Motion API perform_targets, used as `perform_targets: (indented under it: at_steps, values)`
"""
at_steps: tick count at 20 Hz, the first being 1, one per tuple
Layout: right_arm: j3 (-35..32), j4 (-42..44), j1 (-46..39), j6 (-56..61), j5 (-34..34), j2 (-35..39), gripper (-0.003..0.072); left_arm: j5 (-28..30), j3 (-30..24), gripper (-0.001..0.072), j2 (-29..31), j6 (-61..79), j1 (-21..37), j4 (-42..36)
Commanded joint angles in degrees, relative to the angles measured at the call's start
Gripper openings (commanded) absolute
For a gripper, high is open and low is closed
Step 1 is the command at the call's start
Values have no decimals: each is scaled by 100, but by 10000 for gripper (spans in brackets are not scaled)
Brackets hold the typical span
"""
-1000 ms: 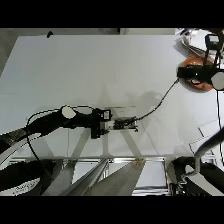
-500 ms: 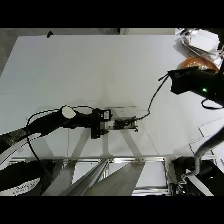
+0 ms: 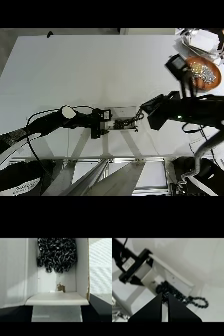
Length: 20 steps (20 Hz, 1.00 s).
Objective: Fold the box and place the chain.
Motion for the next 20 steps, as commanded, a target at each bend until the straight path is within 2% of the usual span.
perform_targets:
  at_steps: [1, 7, 10, 14, 17, 20]
  values:
    - [-236, 553, 269, -610, 107, -734, 16, 2, 2, 137, 0, 0, -4, 0]
    - [-339, 544, 776, -614, -442, -2194, 18, 2, 2, 137, 0, 0, -4, 0]
    - [-339, 544, 807, -612, -649, -2625, 21, 2, 2, 137, 0, 0, -4, 0]
    - [-308, 505, 750, -592, -857, -2640, 285, 4, 2, 137, 0, 0, -4, 0]
    - [-295, 398, 308, -702, -260, -2245, 303, 2, 2, 137, 0, 0, -4, 0]
    - [-297, 264, -479, -1982, 1012, -1751, 297, 2, 2, 137, 0, -2, -4, 0]
